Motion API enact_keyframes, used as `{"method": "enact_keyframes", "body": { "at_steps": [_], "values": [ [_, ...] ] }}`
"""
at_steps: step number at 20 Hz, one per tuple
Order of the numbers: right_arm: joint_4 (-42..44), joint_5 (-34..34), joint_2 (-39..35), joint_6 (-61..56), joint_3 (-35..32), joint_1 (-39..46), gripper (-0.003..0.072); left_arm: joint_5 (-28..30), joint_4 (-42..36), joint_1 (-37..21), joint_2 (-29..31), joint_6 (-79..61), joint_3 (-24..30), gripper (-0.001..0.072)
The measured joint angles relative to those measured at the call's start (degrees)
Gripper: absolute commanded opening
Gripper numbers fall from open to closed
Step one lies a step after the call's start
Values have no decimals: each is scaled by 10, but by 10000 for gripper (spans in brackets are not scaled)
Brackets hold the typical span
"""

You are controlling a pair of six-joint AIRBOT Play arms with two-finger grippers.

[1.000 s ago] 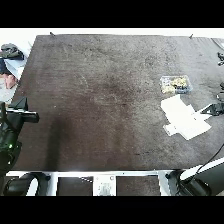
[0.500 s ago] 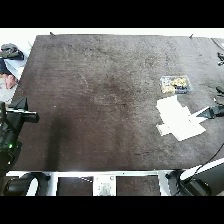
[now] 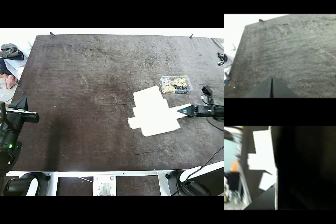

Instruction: Fold the box and place the chain.

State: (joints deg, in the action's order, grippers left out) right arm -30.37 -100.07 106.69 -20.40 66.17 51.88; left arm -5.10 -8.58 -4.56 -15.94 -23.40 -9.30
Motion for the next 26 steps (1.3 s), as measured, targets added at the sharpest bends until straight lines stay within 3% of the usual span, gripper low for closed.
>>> {"method": "enact_keyframes", "body": {
  "at_steps": [3,6,10,15,16,17,23,26],
  "values": [
    [101,54,-31,25,-91,-84,-15,0,0,0,0,0,0,14],
    [196,120,-45,36,-136,-193,-16,0,0,0,0,0,0,14],
    [294,236,-52,41,-142,-322,-17,-3,0,0,0,0,0,13],
    [335,398,-78,47,-137,-426,-17,-19,0,0,0,0,0,17],
    [338,425,-87,50,-137,-441,-17,-28,0,0,0,0,0,279],
    [340,451,-96,54,-138,-453,-17,-39,0,0,0,-2,0,598],
    [349,588,-165,61,-192,-505,-17,-142,0,0,-9,-28,-4,589],
    [357,634,-188,61,-212,-515,-17,-165,-3,0,-58,-18,-26,589]
  ]
}}
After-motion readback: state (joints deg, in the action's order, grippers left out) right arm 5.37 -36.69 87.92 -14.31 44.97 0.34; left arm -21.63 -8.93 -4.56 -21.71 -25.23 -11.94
